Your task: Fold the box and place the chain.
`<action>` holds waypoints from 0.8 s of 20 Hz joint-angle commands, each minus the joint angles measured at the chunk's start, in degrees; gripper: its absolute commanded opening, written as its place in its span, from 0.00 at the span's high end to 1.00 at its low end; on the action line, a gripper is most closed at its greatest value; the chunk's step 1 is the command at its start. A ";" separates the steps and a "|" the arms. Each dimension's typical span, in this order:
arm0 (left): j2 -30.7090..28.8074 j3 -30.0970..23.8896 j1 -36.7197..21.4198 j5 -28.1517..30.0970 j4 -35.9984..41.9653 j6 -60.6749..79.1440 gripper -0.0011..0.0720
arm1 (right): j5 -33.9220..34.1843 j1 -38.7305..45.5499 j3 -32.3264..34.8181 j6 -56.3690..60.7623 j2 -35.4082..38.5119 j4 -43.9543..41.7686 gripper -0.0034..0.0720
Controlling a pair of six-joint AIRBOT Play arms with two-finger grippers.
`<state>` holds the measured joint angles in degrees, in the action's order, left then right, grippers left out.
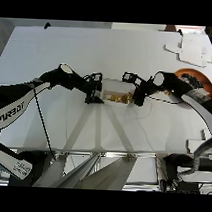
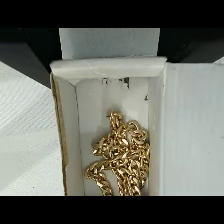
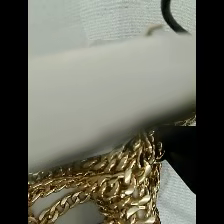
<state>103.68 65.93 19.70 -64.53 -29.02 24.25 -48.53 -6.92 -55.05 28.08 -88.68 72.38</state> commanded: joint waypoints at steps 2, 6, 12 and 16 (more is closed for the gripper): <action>0.04 0.02 0.02 -0.22 0.00 0.04 0.72 | -2.97 0.02 0.04 3.28 1.46 2.67 0.94; 0.04 0.02 0.02 -0.22 0.00 0.04 0.72 | -1.46 0.02 0.04 6.36 6.10 2.64 0.94; 0.04 0.02 0.02 -0.39 0.00 0.04 0.72 | -1.70 -0.28 0.04 11.76 15.28 2.21 0.94; 0.04 0.02 0.02 -0.39 0.00 0.04 0.72 | -1.40 -3.87 0.04 13.94 20.68 -0.79 0.94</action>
<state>103.70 65.93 19.75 -64.90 -29.02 24.32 -50.22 -8.71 -54.94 39.90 -71.64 74.19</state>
